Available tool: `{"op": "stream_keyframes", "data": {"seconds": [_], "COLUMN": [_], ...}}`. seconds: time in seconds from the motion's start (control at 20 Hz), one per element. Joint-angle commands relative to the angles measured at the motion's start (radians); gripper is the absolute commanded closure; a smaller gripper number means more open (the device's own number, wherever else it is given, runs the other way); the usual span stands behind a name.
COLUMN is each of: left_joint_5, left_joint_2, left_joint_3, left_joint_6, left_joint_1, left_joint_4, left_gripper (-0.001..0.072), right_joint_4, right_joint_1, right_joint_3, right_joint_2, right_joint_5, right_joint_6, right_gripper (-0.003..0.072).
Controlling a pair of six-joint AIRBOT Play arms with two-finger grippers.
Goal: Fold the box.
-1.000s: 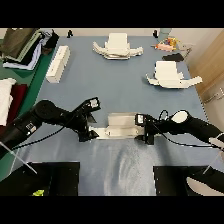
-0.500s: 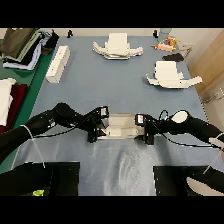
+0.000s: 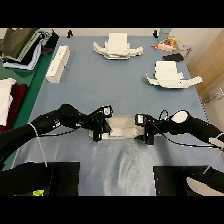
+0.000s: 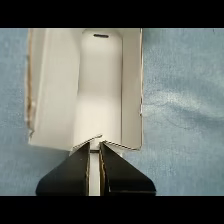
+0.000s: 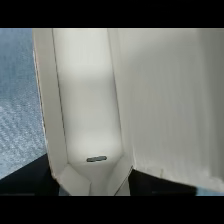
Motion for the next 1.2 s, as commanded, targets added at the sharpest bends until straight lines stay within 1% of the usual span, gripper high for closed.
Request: {"op": "stream_keyframes", "data": {"seconds": [0.0, 0.05, 0.1, 0.15, 0.2, 0.25, 0.4, 0.45, 0.5, 0.55, 0.6, 0.75, 0.9, 1.0, 1.1, 1.15], "left_joint_5": [0.005, 0.002, 0.004, 0.005, 0.005, 0.006, 0.006, 0.007, 0.007, 0.004, -0.003, -0.027, -0.121, -0.200, -0.301, -0.337], "left_joint_2": [-0.016, -0.022, -0.026, -0.026, -0.026, -0.026, -0.024, -0.016, 0.000, 0.025, 0.057, 0.180, 0.311, 0.373, 0.390, 0.385], "left_joint_3": [0.001, 0.001, 0.001, 0.001, 0.001, 0.001, 0.001, 0.001, 0.002, 0.002, 0.007, 0.020, 0.020, 0.020, 0.018, 0.011], "left_joint_6": [0.027, 0.027, 0.023, 0.013, 0.006, -0.013, -0.074, -0.130, -0.200, -0.286, -0.362, -0.727, -1.088, -1.387, -1.574, -1.614], "left_joint_1": [-0.022, -0.022, -0.022, -0.022, -0.022, -0.022, -0.019, -0.015, -0.013, -0.007, -0.005, 0.009, 0.068, 0.138, 0.233, 0.287], "left_joint_4": [-0.072, -0.071, -0.069, -0.070, -0.070, -0.064, -0.001, 0.044, 0.080, 0.127, 0.199, 0.381, 0.461, 0.567, 0.682, 0.689], "left_gripper": [0.0601, 0.0600, 0.0551, 0.0362, 0.0211, 0.0177, 0.0177, 0.0179, 0.0226, 0.0478, 0.0691, 0.0693, 0.0694, 0.0694, 0.0694, 0.0694], "right_joint_4": [0.000, 0.000, 0.000, 0.000, 0.000, 0.000, 0.000, 0.000, 0.000, 0.000, 0.000, 0.000, 0.000, 0.000, 0.000, 0.000], "right_joint_1": [0.001, 0.001, 0.001, 0.001, 0.001, 0.001, 0.001, 0.001, 0.001, 0.001, 0.001, 0.001, 0.001, 0.001, 0.001, 0.001], "right_joint_3": [0.000, 0.000, 0.000, 0.000, 0.000, 0.000, 0.000, 0.000, 0.000, 0.000, 0.000, 0.000, 0.000, 0.000, 0.000, 0.000], "right_joint_2": [0.000, 0.000, 0.000, 0.000, 0.000, 0.000, 0.000, 0.000, 0.000, 0.000, 0.000, 0.000, 0.000, 0.000, 0.000, 0.000], "right_joint_5": [0.000, 0.000, 0.000, 0.000, 0.000, 0.000, 0.000, 0.000, 0.000, 0.000, 0.000, 0.000, 0.000, 0.000, 0.000, 0.000], "right_joint_6": [0.000, 0.000, 0.000, 0.000, 0.000, 0.000, 0.000, 0.000, 0.000, 0.000, 0.000, 0.000, 0.000, 0.000, 0.000, 0.000], "right_gripper": [0.0228, 0.0228, 0.0227, 0.0227, 0.0228, 0.0228, 0.0228, 0.0228, 0.0228, 0.0227, 0.0227, 0.0227, 0.0228, 0.0228, 0.0227, 0.0228]}}
